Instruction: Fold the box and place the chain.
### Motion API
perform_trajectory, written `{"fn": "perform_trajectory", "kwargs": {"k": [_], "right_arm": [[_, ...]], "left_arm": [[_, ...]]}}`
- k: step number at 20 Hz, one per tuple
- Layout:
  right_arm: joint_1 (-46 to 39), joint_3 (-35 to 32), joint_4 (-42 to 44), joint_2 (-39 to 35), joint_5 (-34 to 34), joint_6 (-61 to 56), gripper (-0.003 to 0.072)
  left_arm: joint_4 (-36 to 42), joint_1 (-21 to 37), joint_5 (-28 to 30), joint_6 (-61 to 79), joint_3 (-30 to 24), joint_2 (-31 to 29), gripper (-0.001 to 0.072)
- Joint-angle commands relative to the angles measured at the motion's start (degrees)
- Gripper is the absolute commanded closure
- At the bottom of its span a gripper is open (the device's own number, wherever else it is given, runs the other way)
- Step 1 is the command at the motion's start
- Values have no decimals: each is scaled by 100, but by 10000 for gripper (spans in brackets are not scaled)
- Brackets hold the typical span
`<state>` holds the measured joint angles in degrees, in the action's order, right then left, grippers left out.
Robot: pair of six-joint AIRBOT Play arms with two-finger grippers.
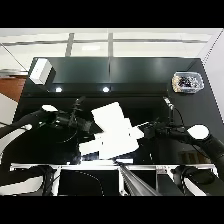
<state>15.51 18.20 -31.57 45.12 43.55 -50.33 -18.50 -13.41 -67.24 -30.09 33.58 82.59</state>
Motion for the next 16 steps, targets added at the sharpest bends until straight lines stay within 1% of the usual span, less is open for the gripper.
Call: {"fn": "perform_trajectory", "kwargs": {"k": [1,2,3,4,5,7,8,9,15,16], "right_arm": [[2,0,4,-2,-17,-7,643],[2,0,4,-2,-17,-9,643],[2,0,2,-2,-17,-11,643],[2,0,2,-2,-17,-11,643],[2,0,2,-2,-17,-20,643],[2,0,2,-2,-17,-20,643],[2,0,2,-2,-22,-20,643],[2,0,2,-2,-22,-20,643],[2,0,2,-2,-26,-20,643],[2,0,2,-2,-24,-20,643]], "left_arm": [[63,-232,-396,745,297,299,24],[72,-238,-505,999,339,315,25],[37,-236,-483,1082,361,315,60],[7,-214,-442,1091,365,315,178],[-33,-214,-422,1180,365,315,270],[-31,-269,-348,1187,365,315,279],[-35,-310,-317,1187,365,317,310],[-35,-350,-286,1187,365,319,323],[140,-433,153,1147,365,321,323],[208,-431,190,1147,365,321,352]]}}
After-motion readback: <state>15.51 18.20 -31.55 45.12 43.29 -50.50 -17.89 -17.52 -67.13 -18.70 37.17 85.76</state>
